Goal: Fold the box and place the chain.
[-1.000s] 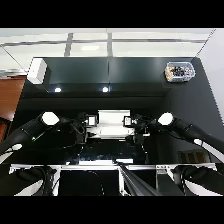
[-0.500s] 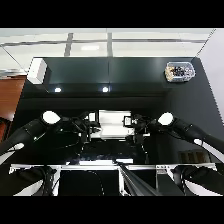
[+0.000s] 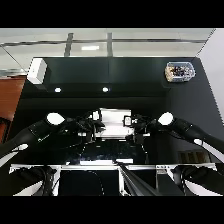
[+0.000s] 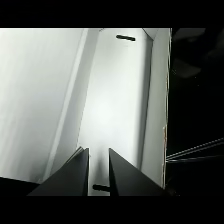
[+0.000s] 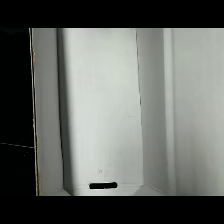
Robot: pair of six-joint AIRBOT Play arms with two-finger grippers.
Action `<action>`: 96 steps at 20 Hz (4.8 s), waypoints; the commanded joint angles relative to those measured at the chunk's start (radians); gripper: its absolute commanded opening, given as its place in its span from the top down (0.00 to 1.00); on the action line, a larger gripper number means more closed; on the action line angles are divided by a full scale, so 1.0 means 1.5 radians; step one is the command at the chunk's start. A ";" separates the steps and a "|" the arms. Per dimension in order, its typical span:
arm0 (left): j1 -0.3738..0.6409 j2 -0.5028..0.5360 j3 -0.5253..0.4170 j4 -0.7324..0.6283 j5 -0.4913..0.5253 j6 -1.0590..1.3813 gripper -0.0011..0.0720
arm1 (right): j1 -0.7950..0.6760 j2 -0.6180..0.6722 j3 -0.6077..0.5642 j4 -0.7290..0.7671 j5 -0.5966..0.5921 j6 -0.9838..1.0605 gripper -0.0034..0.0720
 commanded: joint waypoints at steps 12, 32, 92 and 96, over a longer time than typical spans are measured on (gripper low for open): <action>-0.002 0.000 0.002 0.026 -0.003 -0.006 0.56 | 0.001 0.000 0.000 0.000 0.001 -0.001 0.79; 0.543 -0.035 -0.038 0.187 -0.385 -0.853 0.95 | 0.001 0.000 0.000 0.000 0.001 -0.001 0.79; -0.122 -0.133 0.291 0.652 -0.244 -1.448 0.44 | 0.001 0.000 0.000 0.000 0.000 -0.001 0.79; -0.177 -0.156 0.313 0.700 -0.244 -1.546 0.44 | 0.001 0.000 0.000 0.000 0.001 -0.001 0.79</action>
